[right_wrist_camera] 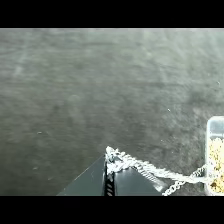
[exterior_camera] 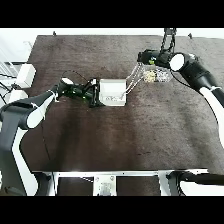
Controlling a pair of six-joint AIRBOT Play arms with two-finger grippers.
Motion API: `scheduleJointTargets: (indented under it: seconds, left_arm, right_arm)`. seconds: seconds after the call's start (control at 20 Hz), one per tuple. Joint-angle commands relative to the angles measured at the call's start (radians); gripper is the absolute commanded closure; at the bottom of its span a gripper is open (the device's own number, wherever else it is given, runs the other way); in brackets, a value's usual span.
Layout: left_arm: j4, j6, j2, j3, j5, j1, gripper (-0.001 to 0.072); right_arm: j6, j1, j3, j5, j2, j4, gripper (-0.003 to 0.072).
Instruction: Fold the box and place the chain.
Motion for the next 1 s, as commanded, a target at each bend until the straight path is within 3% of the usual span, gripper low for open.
scheduleJointTargets:
  seconds: [0.0,0.45,0.95]
  left_arm:
    - [0.0,0.0,0.001,0.001,0.0,0.0,0.0126]
    - [0.0,0.0,0.001,0.001,0.0,0.0,0.0126]
    - [0.0,0.0,0.001,0.001,0.0,0.0,0.0126]
  right_arm:
    - [0.0,0.046,0.0,0.059,0.079,-0.05,0.0679]
    - [0.0,0.172,0.0,0.14,0.222,-0.122,0.0679]
    - [0.0,0.258,0.002,0.197,0.282,-0.155,0.0679]
